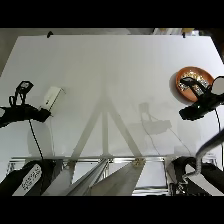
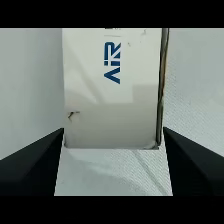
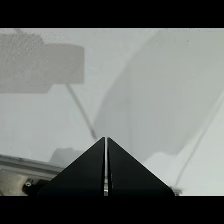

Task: Fold the box and place the chain.

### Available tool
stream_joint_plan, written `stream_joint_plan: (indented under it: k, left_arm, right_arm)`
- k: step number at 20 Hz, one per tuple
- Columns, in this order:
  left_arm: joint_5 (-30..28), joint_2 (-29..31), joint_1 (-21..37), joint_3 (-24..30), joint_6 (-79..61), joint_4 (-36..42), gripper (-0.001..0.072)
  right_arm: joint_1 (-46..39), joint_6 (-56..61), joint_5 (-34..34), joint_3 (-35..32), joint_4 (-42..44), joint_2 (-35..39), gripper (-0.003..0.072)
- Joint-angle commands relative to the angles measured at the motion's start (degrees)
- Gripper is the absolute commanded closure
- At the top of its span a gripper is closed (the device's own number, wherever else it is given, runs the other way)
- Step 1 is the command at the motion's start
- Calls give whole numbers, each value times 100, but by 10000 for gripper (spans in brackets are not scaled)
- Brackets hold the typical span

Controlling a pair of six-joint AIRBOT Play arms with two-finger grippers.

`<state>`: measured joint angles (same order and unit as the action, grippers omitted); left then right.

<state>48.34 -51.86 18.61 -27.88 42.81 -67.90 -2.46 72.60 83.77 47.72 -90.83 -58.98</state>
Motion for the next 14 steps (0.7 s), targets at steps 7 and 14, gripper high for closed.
stream_joint_plan:
  k: [7,14]
  left_arm:
    - [1294,1884,-15,0,74,-157,17]
    - [1366,2498,-15,0,74,-96,17]
  right_arm:
    - [-4,2,0,0,0,4,671]
    - [-4,2,0,0,0,4,671]
